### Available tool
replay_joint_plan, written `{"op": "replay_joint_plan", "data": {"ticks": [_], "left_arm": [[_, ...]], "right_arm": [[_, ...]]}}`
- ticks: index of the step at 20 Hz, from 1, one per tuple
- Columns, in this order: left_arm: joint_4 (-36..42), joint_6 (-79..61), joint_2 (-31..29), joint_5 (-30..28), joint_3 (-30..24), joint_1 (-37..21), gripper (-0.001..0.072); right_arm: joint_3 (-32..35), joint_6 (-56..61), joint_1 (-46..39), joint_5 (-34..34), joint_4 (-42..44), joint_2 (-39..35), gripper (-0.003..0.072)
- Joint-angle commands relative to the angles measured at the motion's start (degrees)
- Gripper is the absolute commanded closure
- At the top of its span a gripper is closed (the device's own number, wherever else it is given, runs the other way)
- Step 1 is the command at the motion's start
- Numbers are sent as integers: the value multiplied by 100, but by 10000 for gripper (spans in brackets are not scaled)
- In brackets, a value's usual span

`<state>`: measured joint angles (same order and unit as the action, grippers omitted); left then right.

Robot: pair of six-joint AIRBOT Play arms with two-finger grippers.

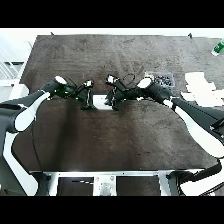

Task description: Fold the box and place the chain.

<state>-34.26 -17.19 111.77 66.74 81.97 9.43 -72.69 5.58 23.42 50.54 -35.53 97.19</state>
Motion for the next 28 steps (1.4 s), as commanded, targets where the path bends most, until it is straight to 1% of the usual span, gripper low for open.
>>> {"op": "replay_joint_plan", "data": {"ticks": [1,2,4,7,8,9,10,11,13,14,15,16,18,19,22,23,24,26,28], "left_arm": [[13,26,-4,-28,4,-7,222],[13,26,-4,-28,4,-7,222],[15,26,-4,-28,4,-7,222],[13,26,-4,-26,4,-7,222],[15,26,-4,-28,4,-7,222],[13,26,-4,-28,4,-7,222],[15,26,-4,-28,4,-7,222],[15,26,-4,-28,4,-7,222],[13,26,-4,-28,4,-7,222],[15,26,-4,-28,4,-7,222],[13,26,-4,-28,4,-7,222],[13,26,-4,-28,4,-7,222],[13,26,-4,-28,4,-7,222],[13,26,-4,-28,4,-7,222],[13,26,-4,-28,4,-7,222],[13,26,-4,-28,4,-7,222],[13,26,-4,-28,4,-7,222],[13,26,-4,-28,4,-7,222],[15,26,-4,-28,4,-7,222]], "right_arm": [[37,127,0,278,-4,83,368],[39,138,-15,380,0,116,350],[37,153,-111,664,103,164,350],[-9,116,-393,1010,894,138,354],[-9,-17,-483,1086,1198,94,378],[-11,-175,-562,1154,1497,42,418],[-11,-229,-623,1172,1711,-22,431],[-11,-273,-669,1172,1840,-92,498],[-9,-284,-684,1167,1860,-197,676],[-7,-184,-684,1141,1860,-197,673],[46,-22,-669,973,1832,-192,674],[162,129,-627,643,1744,-192,674],[376,511,-525,4,1388,-186,674],[426,765,-470,-109,1126,-153,674],[420,1825,-315,-175,26,79,674],[420,2052,-313,-175,-221,155,674],[420,2249,-315,-175,-339,232,674],[422,2275,-326,-162,-420,264,675],[415,2275,-326,-170,-389,81,676]]}}
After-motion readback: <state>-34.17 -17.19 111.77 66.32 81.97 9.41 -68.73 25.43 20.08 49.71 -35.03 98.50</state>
